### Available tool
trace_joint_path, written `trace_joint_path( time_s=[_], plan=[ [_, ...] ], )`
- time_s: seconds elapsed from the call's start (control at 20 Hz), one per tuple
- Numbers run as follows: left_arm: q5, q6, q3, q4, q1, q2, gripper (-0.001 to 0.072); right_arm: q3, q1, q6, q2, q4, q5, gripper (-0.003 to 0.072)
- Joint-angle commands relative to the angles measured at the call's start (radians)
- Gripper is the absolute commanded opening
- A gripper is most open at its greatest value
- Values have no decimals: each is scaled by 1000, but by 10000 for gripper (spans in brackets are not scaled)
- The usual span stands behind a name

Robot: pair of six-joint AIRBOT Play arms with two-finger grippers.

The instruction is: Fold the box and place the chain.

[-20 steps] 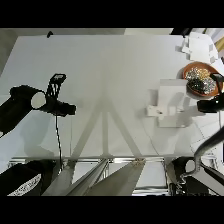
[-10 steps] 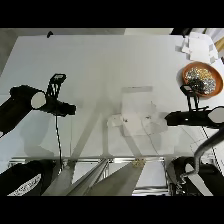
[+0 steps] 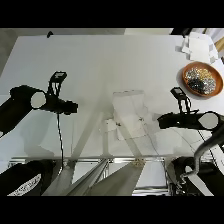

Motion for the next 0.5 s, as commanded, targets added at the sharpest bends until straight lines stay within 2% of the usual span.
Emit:
trace_joint_path(
  time_s=[0.0,0.15,0.25,0.3,0.45],
  plan=[
    [95,339,0,-336,-1,-24,505,-2,10,11,1,1,-8,9],
    [115,845,0,-890,-2,-112,517,-2,10,11,1,1,-8,9],
    [94,1092,0,-1157,-2,-185,517,-2,10,11,1,1,-8,9],
    [84,1157,0,-1215,-3,-218,517,-2,10,11,1,1,-8,9],
    [96,1238,0,-1233,-33,-307,535,-2,10,11,1,0,-8,9]
  ],
)
